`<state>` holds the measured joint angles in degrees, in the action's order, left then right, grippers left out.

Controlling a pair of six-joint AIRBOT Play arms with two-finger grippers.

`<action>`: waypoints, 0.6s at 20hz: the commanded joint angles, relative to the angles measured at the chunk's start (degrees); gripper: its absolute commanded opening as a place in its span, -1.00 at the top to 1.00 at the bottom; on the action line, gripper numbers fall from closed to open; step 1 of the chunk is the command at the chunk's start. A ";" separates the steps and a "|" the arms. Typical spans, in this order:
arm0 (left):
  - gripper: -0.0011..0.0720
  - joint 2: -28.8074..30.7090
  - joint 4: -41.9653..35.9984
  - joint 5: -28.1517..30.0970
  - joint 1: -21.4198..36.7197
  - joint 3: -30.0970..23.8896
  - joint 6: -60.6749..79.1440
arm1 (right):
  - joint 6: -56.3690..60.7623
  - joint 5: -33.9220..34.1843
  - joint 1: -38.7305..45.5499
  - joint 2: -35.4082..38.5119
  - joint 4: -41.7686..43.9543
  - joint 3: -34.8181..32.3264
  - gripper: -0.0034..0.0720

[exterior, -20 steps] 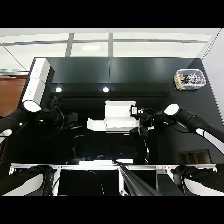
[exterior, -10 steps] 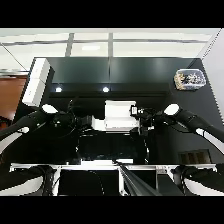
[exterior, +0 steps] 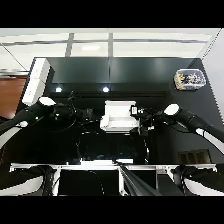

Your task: Fold the box and place the chain.

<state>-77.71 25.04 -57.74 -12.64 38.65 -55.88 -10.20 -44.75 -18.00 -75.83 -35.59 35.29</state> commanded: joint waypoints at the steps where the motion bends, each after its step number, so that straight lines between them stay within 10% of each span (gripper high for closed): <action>1: -0.88 -0.04 0.48 -2.97 -1.31 2.12 0.37 | 0.09 -0.02 0.02 0.00 0.00 -0.04 0.56; 4: -0.86 -0.04 0.50 -2.69 -4.28 2.36 0.39 | 0.09 -0.02 0.02 0.00 0.02 -0.04 0.56; 6: -0.50 -0.04 1.86 -2.58 -6.49 3.19 0.37 | 0.09 0.00 0.02 0.00 0.00 -0.04 0.57; 12: -0.49 -0.04 14.82 2.10 -12.96 9.20 -14.27 | 0.09 0.00 0.02 0.00 0.00 -0.04 0.56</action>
<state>-77.73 33.26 -57.95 -22.72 45.32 -61.80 -10.11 -44.75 -18.00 -75.83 -35.59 35.29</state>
